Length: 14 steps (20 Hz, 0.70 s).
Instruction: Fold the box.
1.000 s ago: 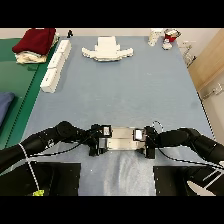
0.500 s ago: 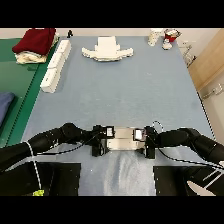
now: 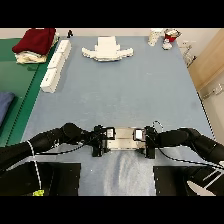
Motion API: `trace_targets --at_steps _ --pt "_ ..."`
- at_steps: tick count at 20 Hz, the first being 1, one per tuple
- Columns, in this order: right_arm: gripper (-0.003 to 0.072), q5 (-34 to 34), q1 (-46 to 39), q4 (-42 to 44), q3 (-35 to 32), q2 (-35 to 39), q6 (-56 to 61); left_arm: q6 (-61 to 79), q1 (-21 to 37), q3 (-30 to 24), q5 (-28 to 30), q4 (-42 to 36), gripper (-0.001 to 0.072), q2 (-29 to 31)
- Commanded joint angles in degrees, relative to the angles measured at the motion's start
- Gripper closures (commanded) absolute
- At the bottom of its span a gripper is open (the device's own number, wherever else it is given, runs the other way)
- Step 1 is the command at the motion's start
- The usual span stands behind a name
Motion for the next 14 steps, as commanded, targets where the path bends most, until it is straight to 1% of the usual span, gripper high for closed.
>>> trace_targets --at_steps 1,14 --pt "0.0177 0.04 0.02 0.02 0.04 0.02 -0.04 1.36 0.0 0.0 -0.37 -0.52 0.0341 -0.02" --pt "0.0178 0.04 0.02 0.02 0.04 0.02 -0.04 1.31 0.02 0.0 -0.02 -0.52 0.0341 -0.02"
